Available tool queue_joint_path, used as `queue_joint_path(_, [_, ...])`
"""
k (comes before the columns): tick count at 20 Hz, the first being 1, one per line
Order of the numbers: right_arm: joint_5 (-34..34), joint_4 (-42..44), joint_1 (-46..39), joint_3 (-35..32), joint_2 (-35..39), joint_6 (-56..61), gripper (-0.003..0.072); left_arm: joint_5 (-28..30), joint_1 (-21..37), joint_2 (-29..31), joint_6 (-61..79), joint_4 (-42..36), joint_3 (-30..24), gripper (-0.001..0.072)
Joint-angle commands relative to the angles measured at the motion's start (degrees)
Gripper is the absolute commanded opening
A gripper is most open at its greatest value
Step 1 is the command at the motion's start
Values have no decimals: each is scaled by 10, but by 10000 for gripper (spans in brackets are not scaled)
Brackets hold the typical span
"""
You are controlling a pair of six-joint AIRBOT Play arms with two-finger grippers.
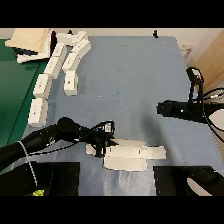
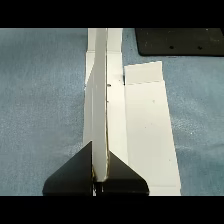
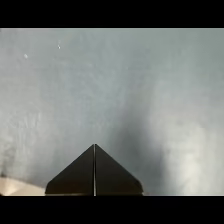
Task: Fold the box.
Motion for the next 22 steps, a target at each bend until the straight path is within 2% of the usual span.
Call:
queue_joint_path(1, [187,8,1,1,1,106,3,-1,0,-1,-2,2,0,15])
queue_joint_path(3, [278,28,1,0,4,129,3,-1,0,-1,-2,2,0,15])
queue_joint_path(4, [296,38,7,0,11,136,2,-1,0,-1,-2,2,0,15])
queue_joint_path(7, [299,70,70,-1,44,136,3,-3,0,-1,-2,2,0,15])
queue_joint_path(10, [298,79,186,-14,66,137,3,-2,0,-1,-2,2,0,15])
queue_joint_path(12, [278,63,285,-33,72,128,2,-2,0,-1,-2,2,0,15])
queue_joint_path(16, [175,-2,514,-81,71,27,6,-2,0,-1,-2,2,0,15])
queue_joint_path(17, [158,-10,565,-95,71,2,80,-2,0,-1,-2,2,0,15])
queue_joint_path(18, [145,-27,615,-111,70,-17,289,-2,0,-1,-2,2,0,15])
queue_joint_path(20, [143,-109,690,-133,56,-27,612,-2,0,-1,-2,2,0,15])
queue_joint_path(21, [142,-157,711,-139,44,-27,703,-3,0,-1,-2,2,0,15])
queue_joint_path(22, [133,-206,724,-142,28,-26,714,-2,0,-1,-2,2,0,15])
